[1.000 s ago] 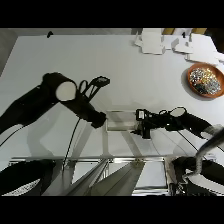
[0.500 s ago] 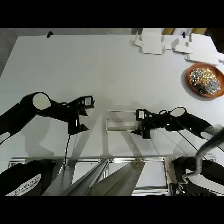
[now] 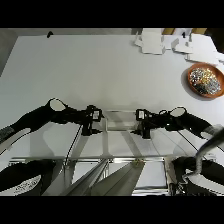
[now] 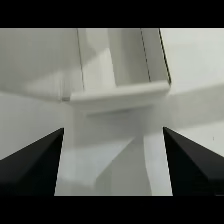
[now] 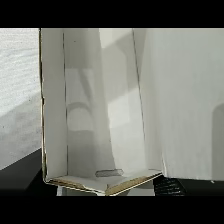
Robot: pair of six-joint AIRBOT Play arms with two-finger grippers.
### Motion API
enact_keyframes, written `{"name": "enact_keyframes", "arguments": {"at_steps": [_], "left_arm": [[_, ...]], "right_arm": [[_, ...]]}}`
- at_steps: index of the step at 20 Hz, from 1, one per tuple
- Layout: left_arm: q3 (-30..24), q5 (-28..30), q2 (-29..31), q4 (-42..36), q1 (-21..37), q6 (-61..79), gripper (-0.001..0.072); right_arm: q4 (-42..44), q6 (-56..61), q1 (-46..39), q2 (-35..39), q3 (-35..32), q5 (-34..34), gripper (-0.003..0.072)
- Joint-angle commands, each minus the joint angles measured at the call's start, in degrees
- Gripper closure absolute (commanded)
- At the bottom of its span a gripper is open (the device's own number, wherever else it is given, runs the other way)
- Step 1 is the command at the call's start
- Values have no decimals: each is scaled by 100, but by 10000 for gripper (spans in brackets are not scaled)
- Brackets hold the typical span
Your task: Fold the box and place the chain.
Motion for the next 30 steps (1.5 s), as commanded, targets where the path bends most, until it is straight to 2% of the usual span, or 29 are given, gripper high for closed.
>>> {"name": "enact_keyframes", "arguments": {"at_steps": [1, 13, 17, 30], "left_arm": [[-13, 175, -133, -708, -243, 238, 10], [-42, 160, -247, -564, -232, -107, 5], [-59, 468, -455, -1023, -306, -20, 5], [-59, 474, -627, -1394, -348, 564, 11]], "right_arm": [[2, 0, 0, 4, 4, 0, 285], [2, 0, 0, 4, 4, 0, 285], [0, 2, 0, 4, 4, 0, 285], [2, 0, 0, 4, 4, 0, 285]]}}
